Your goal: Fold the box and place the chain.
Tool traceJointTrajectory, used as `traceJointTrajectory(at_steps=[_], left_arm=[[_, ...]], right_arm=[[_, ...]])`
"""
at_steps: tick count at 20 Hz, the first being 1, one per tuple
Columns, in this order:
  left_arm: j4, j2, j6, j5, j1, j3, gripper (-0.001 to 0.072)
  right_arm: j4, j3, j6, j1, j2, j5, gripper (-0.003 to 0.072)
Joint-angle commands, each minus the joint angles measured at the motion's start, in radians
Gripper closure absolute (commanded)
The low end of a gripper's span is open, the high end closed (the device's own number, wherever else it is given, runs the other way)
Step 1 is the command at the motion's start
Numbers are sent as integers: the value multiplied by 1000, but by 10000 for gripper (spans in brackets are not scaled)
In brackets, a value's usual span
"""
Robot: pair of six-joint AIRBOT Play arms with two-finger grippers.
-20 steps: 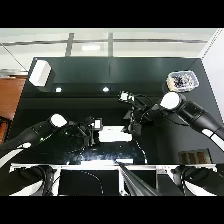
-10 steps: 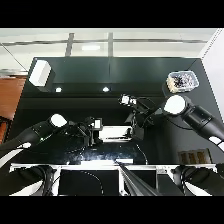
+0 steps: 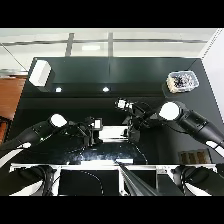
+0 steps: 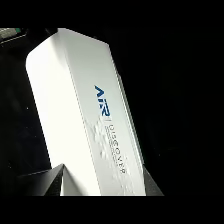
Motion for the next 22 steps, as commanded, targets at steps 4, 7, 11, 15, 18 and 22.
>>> traceJointTrajectory(at_steps=[4,7,11,15,18,22], left_arm=[[0,-1,0,0,0,1,351],[0,-1,0,0,0,1,351],[0,-1,0,0,0,1,352],[0,-1,0,0,0,1,351],[0,-1,0,0,0,1,351],[0,-1,0,0,0,1,351]], right_arm=[[-6,-2,2,4,0,-6,437],[-10,-2,3,16,0,-4,462],[-27,-2,12,40,-5,-7,461],[-59,-2,40,40,-10,-9,461],[-59,-2,40,40,-10,-10,461],[-61,-2,40,43,-10,-7,461]])
